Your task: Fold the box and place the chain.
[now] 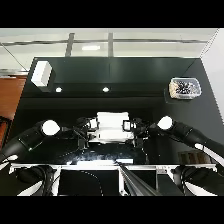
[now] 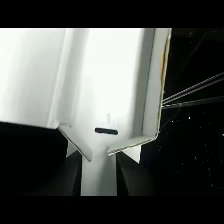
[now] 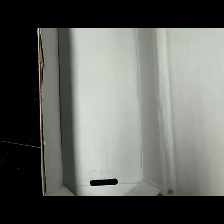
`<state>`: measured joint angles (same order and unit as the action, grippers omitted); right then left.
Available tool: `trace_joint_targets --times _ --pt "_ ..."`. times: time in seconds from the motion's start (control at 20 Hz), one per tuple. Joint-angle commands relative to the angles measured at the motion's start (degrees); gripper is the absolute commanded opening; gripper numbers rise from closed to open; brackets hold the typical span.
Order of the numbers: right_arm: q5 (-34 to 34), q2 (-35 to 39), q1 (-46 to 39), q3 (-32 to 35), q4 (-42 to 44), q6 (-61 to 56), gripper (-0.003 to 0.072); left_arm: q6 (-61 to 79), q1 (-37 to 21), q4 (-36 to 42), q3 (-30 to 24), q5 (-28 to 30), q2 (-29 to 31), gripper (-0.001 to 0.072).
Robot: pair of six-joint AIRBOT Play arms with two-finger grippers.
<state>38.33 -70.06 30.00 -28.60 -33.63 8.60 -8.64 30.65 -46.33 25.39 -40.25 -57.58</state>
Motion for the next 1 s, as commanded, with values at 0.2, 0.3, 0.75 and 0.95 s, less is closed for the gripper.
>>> trace_joint_targets --times 0.2,0.3,0.75,0.95 --pt "0.02 0.02 0.0 0.0 0.02 0.0 0.0416 0.7 1.16 11.32 -0.15 1.73 -1.86 0.0143" --pt "0.02 0.02 0.0 0.0 0.02 0.0 0.0416 1.33 1.31 17.99 -0.15 1.6 -4.35 0.0144" --pt "0.02 0.02 0.0 0.0 0.02 0.0 0.0416 4.72 1.38 20.04 -0.11 2.21 -7.52 0.0452" --pt "0.02 0.02 0.0 0.0 0.02 0.0 0.0416 4.72 1.36 19.26 0.02 1.55 -7.37 0.0243"
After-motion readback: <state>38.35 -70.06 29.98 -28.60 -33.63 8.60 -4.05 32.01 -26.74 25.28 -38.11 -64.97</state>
